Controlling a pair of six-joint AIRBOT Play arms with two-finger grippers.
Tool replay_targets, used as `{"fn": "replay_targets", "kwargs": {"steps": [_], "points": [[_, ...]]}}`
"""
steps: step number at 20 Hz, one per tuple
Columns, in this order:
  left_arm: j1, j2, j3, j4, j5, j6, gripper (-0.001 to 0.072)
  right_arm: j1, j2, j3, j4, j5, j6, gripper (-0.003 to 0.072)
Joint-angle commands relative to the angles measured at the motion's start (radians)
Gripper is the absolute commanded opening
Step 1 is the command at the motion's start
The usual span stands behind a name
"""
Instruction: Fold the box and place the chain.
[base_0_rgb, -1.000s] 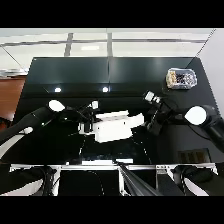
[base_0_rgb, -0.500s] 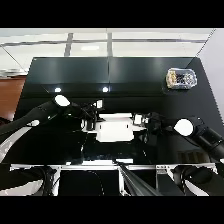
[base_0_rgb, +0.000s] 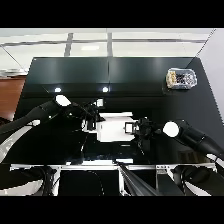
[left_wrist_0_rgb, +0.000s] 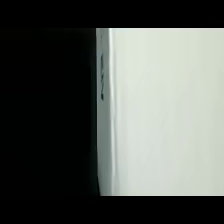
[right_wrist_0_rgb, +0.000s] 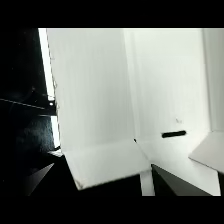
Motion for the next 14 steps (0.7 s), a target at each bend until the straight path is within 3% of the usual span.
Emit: {"fn": "replay_targets", "kwargs": {"steps": [1,3,8,14], "points": [[-0.001,-0.005,0.001,-0.001,-0.004,-0.001,0.0026,0.024,-0.042,-0.001,0.083,-0.077,-0.011,0.0688],[-0.001,-0.005,0.001,-0.001,-0.006,-0.002,0.0026,0.023,-0.029,0.002,0.113,-0.149,-0.01,0.0688],[-0.001,-0.005,0.001,-0.001,-0.006,-0.002,0.0026,0.021,0.003,0.06,-0.015,-0.153,-0.011,0.0688],[-0.001,-0.005,0.001,-0.002,-0.006,-0.006,0.0026,-0.042,0.001,0.092,-0.011,-0.146,-0.012,0.0688]]}}
